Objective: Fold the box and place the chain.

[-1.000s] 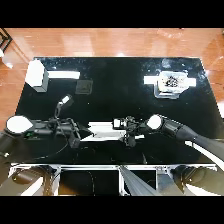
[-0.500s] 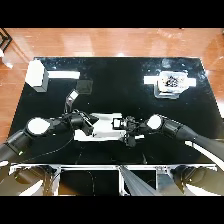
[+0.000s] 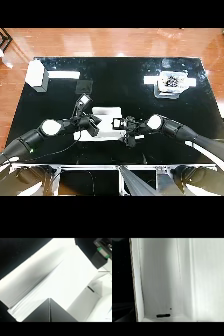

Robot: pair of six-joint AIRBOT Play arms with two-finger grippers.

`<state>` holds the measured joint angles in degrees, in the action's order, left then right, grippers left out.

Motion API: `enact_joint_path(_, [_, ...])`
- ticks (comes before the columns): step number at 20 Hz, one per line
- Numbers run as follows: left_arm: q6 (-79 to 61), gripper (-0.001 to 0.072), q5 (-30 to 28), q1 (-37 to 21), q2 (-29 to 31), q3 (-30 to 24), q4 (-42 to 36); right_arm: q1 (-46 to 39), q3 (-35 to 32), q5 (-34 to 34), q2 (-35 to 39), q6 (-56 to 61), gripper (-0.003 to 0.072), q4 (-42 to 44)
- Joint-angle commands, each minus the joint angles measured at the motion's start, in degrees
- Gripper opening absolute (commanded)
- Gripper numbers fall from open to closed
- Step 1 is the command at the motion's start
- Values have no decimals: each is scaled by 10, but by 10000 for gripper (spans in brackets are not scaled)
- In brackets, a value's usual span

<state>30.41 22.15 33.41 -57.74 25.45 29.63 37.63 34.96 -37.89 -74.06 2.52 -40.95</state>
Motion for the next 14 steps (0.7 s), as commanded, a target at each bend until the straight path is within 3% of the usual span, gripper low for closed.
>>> enact_joint_path(1, [-4, 22, 17, 2, -6, 1, 2, 0, 0, 8, 0, 0, 479, 0])
enact_joint_path(6, [-4, 22, 54, -20, 37, 39, 79, 0, 0, 8, 0, 0, 479, 0])
enact_joint_path(11, [-5, 23, 228, -101, 133, 79, 188, 0, 0, 8, 0, 0, 478, 0])
enact_joint_path(14, [-49, 24, 369, -159, 140, 79, 271, 0, 0, 6, 0, 0, 479, 0])
